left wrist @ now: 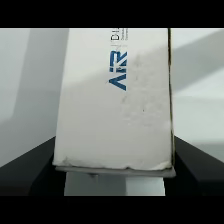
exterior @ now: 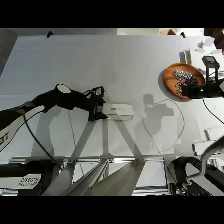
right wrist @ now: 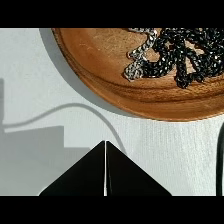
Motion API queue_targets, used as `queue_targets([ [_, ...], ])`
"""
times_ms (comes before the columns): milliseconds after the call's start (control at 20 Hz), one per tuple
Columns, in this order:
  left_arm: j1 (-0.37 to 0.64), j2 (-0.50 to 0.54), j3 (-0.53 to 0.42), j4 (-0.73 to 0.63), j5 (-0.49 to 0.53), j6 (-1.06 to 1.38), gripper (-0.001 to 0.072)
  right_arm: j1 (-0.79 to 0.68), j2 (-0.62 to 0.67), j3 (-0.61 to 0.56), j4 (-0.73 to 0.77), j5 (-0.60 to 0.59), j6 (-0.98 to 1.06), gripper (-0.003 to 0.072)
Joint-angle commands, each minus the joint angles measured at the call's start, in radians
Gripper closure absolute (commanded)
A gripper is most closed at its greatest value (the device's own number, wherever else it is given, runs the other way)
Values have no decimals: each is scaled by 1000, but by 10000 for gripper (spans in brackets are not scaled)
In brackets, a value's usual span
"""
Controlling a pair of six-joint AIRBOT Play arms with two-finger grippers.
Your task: Fold the box and place the chain.
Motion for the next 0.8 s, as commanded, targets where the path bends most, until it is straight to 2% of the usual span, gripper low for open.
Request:
queue_targets([
  [0,17,143,1,379,3,-338,702,-2,1,0,0,-6,3,675],
  [200,113,396,1,952,6,-929,703,-2,1,0,0,-6,3,675],
  [300,216,511,1,1083,61,-1069,703,-2,1,0,0,-6,3,675],
  [350,282,558,1,1085,106,-1111,703,-2,1,0,0,-6,3,675],
  [450,436,627,0,1008,213,-1199,703,-2,1,0,0,-6,3,675],
  [500,509,643,-1,904,257,-1201,703,-2,1,0,0,-6,3,675],
  [600,634,645,-23,606,347,-1097,704,-2,1,0,0,-6,3,675],
  [700,692,634,-96,373,459,-989,704,-2,1,0,0,-6,3,675],
  [750,694,632,-150,318,520,-953,704,-2,1,0,0,-7,3,675],
])
